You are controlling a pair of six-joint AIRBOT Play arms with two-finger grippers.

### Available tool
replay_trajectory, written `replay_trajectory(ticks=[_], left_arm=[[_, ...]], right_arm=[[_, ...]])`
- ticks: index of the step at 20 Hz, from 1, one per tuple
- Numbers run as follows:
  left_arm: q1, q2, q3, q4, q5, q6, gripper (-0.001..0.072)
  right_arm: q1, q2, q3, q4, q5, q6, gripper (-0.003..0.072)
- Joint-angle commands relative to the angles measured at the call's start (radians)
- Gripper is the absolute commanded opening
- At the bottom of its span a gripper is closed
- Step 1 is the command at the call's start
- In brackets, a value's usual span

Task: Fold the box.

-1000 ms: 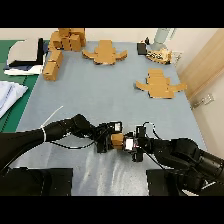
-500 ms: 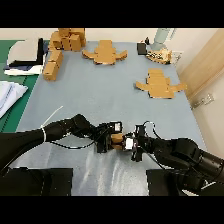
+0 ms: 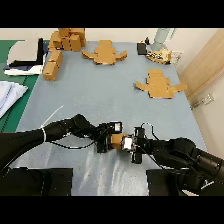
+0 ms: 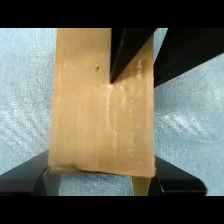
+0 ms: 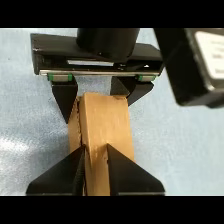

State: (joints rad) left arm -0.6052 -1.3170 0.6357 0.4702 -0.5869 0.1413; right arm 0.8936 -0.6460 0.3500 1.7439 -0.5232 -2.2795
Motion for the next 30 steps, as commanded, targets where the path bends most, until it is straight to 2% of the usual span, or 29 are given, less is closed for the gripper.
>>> replay_trajectory(ticks=[1, 2, 3, 4, 12, 17, 19, 22, 23, 25, 28, 30], left_arm=[[0.000, 0.000, 0.001, 0.000, 0.000, 0.000, 0.0488], [0.000, 0.000, 0.001, 0.000, 0.000, 0.000, 0.0488], [0.000, 0.000, 0.001, 0.000, 0.000, 0.000, 0.0488], [0.000, 0.000, 0.001, 0.000, 0.000, 0.000, 0.0488], [0.000, 0.000, 0.001, 0.000, 0.000, 0.000, 0.0488], [0.000, 0.000, 0.001, 0.000, 0.000, 0.000, 0.0488], [0.000, 0.000, 0.001, 0.000, 0.000, 0.000, 0.0488], [0.000, 0.000, 0.001, 0.000, 0.000, 0.000, 0.0488], [0.000, 0.000, 0.001, 0.000, 0.000, 0.000, 0.0488], [0.000, 0.000, 0.001, 0.000, 0.000, 0.000, 0.0488], [0.000, 0.000, 0.001, 0.000, 0.000, 0.000, 0.0487], [0.000, 0.000, 0.001, 0.000, 0.000, 0.000, 0.0488]], right_arm=[[0.000, -0.002, 0.000, 0.031, -0.037, 0.000, 0.0204], [0.000, -0.003, 0.000, 0.035, -0.043, 0.000, 0.0235], [0.000, -0.006, 0.000, 0.038, -0.050, 0.000, 0.0300], [0.000, -0.010, 0.000, 0.040, -0.055, 0.000, 0.0317], [-0.001, -0.016, 0.002, 0.059, -0.056, 0.000, 0.0317], [-0.001, 0.079, 0.002, 0.059, -0.061, 0.005, 0.0317], [-0.002, 0.117, 0.002, 0.059, -0.082, 0.080, 0.0317], [-0.002, 0.146, 0.002, 0.061, -0.154, 0.309, 0.0315], [-0.002, 0.149, 0.002, 0.079, -0.176, 0.388, 0.0277], [-0.002, 0.149, 0.002, 0.190, -0.194, 0.537, -0.0001], [-0.003, 0.146, 0.002, 0.466, -0.219, 0.624, 0.0000], [-0.035, 0.139, 0.002, 0.525, -0.220, 0.705, -0.0001]])
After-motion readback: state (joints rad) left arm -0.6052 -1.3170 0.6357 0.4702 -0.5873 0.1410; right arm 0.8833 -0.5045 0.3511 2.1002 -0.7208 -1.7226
